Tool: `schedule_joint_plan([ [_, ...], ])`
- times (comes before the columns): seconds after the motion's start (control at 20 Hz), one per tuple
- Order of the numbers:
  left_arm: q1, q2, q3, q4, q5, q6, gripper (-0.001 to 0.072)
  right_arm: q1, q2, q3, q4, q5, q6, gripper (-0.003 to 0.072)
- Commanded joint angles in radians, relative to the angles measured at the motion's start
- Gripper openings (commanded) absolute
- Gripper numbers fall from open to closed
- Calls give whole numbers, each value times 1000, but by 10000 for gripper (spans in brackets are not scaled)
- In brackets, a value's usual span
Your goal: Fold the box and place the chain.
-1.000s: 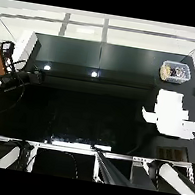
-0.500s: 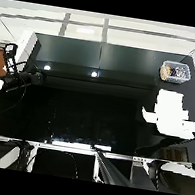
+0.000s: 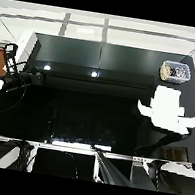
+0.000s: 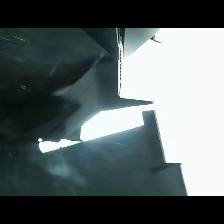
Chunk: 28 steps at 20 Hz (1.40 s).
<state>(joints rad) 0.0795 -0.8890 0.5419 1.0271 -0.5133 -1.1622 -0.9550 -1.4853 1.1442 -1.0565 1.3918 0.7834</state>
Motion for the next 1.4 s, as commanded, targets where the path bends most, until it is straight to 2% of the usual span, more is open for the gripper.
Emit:
schedule_joint_plan([
  [0.0,-1,-1,-1,0,-39,0,704,78,99,-86,206,8,-50,11],
  [0.15,-1,-1,-1,-4,-90,0,704,186,236,-282,421,-85,-97,11],
  [0.35,-10,-10,0,-157,-185,14,704,397,435,-632,797,-235,-277,11],
  [0.45,-51,-37,8,-206,-210,29,704,546,476,-755,953,-306,-360,11],
  [0.5,-71,-69,26,-269,-257,51,704,620,477,-788,984,-341,-374,11],
  [0.65,-126,-216,124,-449,-412,232,704,833,477,-831,984,-479,-363,11],
  [0.8,-127,-362,240,-452,-475,225,703,955,477,-833,986,-581,-293,12],
  [1.05,-136,-550,317,-472,-554,181,704,984,477,-834,991,-594,-263,12],
  [1.35,-148,-679,372,-486,-613,203,703,984,477,-833,1023,-593,-263,12],
])
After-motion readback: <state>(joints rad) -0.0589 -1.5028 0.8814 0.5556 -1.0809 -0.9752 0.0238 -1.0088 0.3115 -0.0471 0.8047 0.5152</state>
